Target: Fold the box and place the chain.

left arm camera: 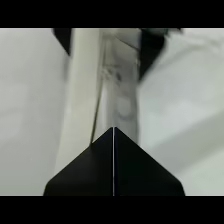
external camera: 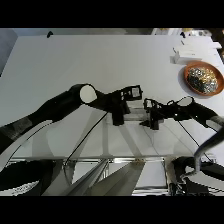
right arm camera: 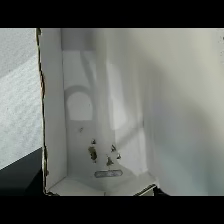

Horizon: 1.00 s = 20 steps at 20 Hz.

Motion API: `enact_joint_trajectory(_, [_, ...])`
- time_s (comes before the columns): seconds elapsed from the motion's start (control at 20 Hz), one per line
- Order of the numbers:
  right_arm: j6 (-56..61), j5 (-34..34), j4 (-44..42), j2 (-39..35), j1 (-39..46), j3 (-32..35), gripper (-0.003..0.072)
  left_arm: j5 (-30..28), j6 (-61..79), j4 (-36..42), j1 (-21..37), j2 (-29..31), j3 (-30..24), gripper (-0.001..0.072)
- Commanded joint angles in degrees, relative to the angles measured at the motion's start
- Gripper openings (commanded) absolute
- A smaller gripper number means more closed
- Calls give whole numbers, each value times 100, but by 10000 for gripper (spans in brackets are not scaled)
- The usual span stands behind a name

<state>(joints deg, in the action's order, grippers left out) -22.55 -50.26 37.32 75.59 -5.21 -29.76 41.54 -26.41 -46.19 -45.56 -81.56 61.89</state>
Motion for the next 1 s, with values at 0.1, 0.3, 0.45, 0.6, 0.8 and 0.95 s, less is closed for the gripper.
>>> enact_joint_trajectory(0.1, [0, -7, -2, -4, -2, 0, 339, -1910, -798, 245, -72, -505, 2, 7])
enact_joint_trajectory(0.3, [0, -7, -2, -4, -2, 0, 339, -1631, -1139, 247, -48, -883, 2, 6])
enact_joint_trajectory(0.45, [0, -7, -2, -4, -2, 0, 339, -1491, -1139, 247, -48, -907, 2, 3])
enact_joint_trajectory(0.6, [0, -7, -2, -4, -2, 0, 339, -1471, -1134, 173, -48, -592, 4, 3])
enact_joint_trajectory(0.8, [0, -7, -2, -4, -2, 0, 339, -879, -1294, -1060, 9, 382, 4, 3])
enact_joint_trajectory(0.95, [0, -7, -2, -4, -2, 0, 339, 516, -1932, -2127, 199, 861, 2, 3])
